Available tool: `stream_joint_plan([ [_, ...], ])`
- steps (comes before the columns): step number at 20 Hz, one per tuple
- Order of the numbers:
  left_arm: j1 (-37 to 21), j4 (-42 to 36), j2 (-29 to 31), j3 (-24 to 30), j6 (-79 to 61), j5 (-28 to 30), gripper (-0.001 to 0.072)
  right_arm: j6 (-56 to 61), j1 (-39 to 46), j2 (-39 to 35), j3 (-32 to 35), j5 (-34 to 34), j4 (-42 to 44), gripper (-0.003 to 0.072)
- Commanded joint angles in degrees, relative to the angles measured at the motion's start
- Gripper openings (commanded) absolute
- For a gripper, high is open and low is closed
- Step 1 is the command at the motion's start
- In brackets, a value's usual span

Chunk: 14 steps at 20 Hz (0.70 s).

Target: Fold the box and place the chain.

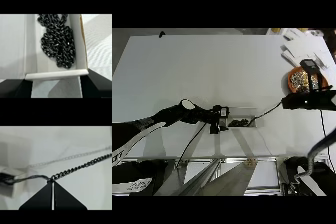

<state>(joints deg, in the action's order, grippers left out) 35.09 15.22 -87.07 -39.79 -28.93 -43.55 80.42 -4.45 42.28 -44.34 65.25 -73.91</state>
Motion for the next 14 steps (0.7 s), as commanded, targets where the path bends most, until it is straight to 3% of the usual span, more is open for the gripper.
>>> stream_joint_plan([
  [1,0.0,0.0,0.0,0.0,0.0,0.0,0.0009,-4.6,0.0,-7.3,0.0,6.1,13.4,0.0018],
  [4,0.0,0.0,0.0,0.0,0.0,0.0,0.0009,-7.5,-1.0,-8.4,0.0,8.2,23.0,0.0018],
  [8,0.0,0.0,0.0,0.0,0.0,0.0,0.0009,-8.6,-7.6,-8.1,0.2,4.1,22.9,0.0018],
  [10,0.0,0.0,0.0,0.0,0.0,0.0,0.0009,-8.7,-9.5,-7.4,1.0,1.7,19.1,0.0019],
  [13,0.0,0.0,0.0,0.0,0.0,0.0,0.0009,-0.6,-9.6,-4.4,4.3,-0.3,3.3,0.0023],
  [14,0.0,0.0,0.0,0.0,0.0,0.0,0.0009,2.1,-9.6,-2.6,5.9,-0.4,-1.0,0.0084],
])
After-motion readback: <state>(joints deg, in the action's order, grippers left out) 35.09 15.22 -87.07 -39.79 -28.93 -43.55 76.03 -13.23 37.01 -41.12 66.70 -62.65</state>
